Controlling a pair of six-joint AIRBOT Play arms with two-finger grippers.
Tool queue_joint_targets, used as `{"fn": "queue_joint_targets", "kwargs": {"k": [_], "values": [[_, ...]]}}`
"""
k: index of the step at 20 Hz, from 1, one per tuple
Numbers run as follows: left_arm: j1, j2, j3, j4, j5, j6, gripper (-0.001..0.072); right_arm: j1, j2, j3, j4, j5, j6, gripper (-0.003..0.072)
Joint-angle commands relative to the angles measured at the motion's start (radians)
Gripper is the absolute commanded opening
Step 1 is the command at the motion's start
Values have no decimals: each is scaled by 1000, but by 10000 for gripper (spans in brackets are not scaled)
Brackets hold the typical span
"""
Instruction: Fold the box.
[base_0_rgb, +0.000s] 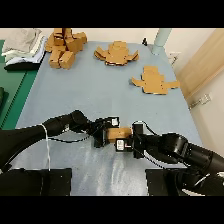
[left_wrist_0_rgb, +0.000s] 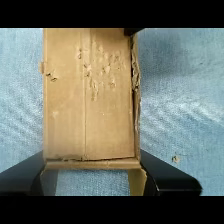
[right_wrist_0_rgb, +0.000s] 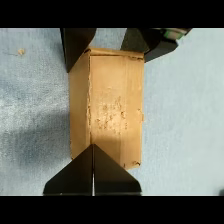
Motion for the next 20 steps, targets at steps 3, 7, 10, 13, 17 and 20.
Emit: {"fn": "queue_joint_targets", "kwargs": {"k": [3,7,10,13,17,20], "values": [[1,1,1,0,0,0,452,1,61,2,-8,-7,2,5],[1,1,1,0,0,0,452,-1,180,2,-138,-60,254,5],[1,1,1,0,0,0,452,-1,193,1,-255,-235,615,5],[1,1,1,0,0,0,452,-1,150,1,-254,-336,921,5],[1,1,1,0,0,0,452,-1,58,1,-262,-364,1307,5],[7,10,17,6,35,-27,452,-1,19,1,-272,-372,1557,5]]}}
